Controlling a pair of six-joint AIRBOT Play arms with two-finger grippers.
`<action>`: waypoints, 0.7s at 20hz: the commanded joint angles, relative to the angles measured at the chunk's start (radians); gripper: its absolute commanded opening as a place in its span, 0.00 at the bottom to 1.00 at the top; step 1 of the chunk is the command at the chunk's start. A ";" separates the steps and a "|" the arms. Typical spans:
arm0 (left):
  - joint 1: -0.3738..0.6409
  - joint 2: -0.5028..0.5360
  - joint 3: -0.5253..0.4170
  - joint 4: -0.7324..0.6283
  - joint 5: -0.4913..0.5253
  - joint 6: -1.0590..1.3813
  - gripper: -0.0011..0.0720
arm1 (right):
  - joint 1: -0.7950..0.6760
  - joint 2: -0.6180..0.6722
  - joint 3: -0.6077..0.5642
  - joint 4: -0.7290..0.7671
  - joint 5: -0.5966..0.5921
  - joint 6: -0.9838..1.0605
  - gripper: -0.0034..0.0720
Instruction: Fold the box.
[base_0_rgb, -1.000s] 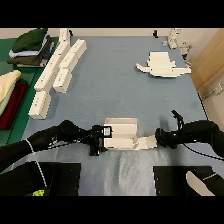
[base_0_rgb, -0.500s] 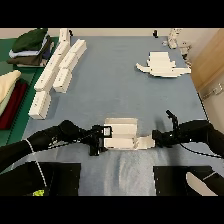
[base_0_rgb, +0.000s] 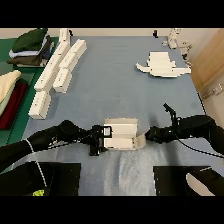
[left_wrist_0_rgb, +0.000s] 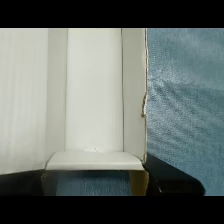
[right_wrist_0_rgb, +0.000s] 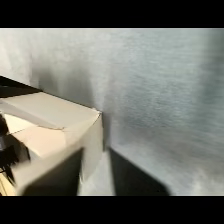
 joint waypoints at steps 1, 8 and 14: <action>0.000 0.000 0.000 0.000 0.000 0.000 0.58 | 0.024 0.029 0.015 0.004 -0.031 0.031 0.60; 0.000 0.000 0.000 0.000 0.000 0.000 0.58 | 0.224 0.026 0.015 0.013 0.166 0.108 0.67; 0.000 0.000 0.000 0.000 0.001 0.000 0.58 | 0.350 0.026 0.058 -0.120 0.232 0.307 0.63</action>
